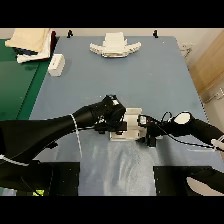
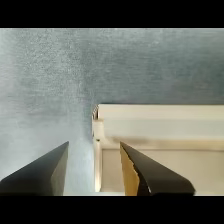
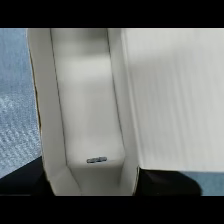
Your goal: Fold the box.
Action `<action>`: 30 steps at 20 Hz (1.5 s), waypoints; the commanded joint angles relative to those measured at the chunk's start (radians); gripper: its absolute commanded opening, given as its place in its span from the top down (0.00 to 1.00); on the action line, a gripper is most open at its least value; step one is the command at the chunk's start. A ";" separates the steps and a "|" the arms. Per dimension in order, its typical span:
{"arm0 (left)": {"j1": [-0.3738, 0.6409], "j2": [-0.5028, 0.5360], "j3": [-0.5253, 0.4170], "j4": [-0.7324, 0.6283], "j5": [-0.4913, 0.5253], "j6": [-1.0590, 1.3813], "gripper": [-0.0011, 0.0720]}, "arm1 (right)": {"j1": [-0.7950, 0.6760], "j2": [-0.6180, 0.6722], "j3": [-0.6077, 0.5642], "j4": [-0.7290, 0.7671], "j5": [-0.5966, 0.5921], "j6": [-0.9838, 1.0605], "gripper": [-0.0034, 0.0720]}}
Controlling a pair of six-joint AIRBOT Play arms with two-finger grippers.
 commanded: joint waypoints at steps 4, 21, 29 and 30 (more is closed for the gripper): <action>0.087 0.044 0.152 -0.048 -0.351 0.206 0.71 | -0.001 0.000 0.000 0.000 0.000 0.000 0.28; 0.455 0.355 -0.207 -0.269 0.063 1.582 0.96 | -0.001 0.000 0.000 0.000 0.000 0.000 0.28; 0.578 0.397 -0.600 -0.818 0.414 2.536 0.02 | -0.001 0.000 0.000 0.000 0.000 0.000 0.28; 0.577 0.374 -0.615 -0.830 0.426 2.568 0.02 | -0.001 0.000 0.000 0.000 0.000 0.000 0.28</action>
